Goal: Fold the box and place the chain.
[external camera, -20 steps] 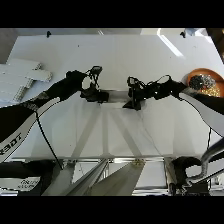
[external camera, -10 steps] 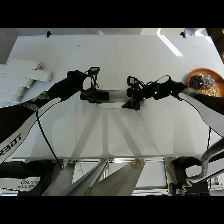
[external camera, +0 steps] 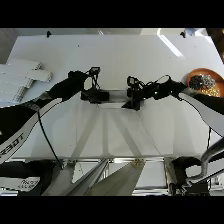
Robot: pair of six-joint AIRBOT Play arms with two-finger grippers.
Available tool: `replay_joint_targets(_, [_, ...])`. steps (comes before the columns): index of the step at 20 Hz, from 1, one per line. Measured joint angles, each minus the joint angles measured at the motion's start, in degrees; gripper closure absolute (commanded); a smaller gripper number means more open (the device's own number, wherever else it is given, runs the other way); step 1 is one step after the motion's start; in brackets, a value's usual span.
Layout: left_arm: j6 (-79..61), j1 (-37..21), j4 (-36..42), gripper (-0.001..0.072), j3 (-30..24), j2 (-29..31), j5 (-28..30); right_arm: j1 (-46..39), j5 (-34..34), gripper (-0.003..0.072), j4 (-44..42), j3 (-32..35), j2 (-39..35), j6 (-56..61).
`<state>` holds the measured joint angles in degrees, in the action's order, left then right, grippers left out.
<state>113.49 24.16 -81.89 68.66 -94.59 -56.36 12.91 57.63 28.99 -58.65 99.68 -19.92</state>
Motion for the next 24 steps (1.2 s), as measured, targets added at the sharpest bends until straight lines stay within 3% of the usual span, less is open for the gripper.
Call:
replay_joint_targets(1, [-0.44, 0.09, -0.07, 0.0332, 0.0, 0.2, -0.22, -0.04, 0.09, 0.0333, 0.2, 0.02, 0.02, -0.04])
replay_joint_targets(5, [-2.69, -0.9, 1.49, 0.0332, 0.02, 1.7, -0.04, -0.04, 0.07, 0.0333, -0.22, 0.02, -0.02, 0.31])
replay_joint_targets(9, [-10.91, -5.31, 9.18, 0.0333, 0.02, 5.42, 0.42, -0.04, -0.02, 0.0333, -0.39, 0.02, -0.02, 0.37])
replay_joint_targets(13, [-26.23, -12.15, 19.76, 0.0334, 0.02, 10.16, -1.64, -0.04, -0.02, 0.0333, -0.46, 0.02, -0.02, 0.35])
replay_joint_targets(17, [-42.4, -19.87, 25.0, 0.0333, -0.61, 12.83, -6.23, -0.04, -0.02, 0.0333, -0.48, 0.02, -0.02, 0.35])
replay_joint_targets(21, [-62.99, -27.39, 30.45, 0.0326, -4.72, 13.46, -7.89, -0.04, -0.02, 0.0333, -0.48, 0.02, -0.02, 0.35])
replay_joint_targets(24, [-88.0, -30.58, 36.74, 0.0159, -8.66, 12.57, -8.98, -0.04, 0.0, 0.0333, -0.48, 0.02, -0.02, 0.35])
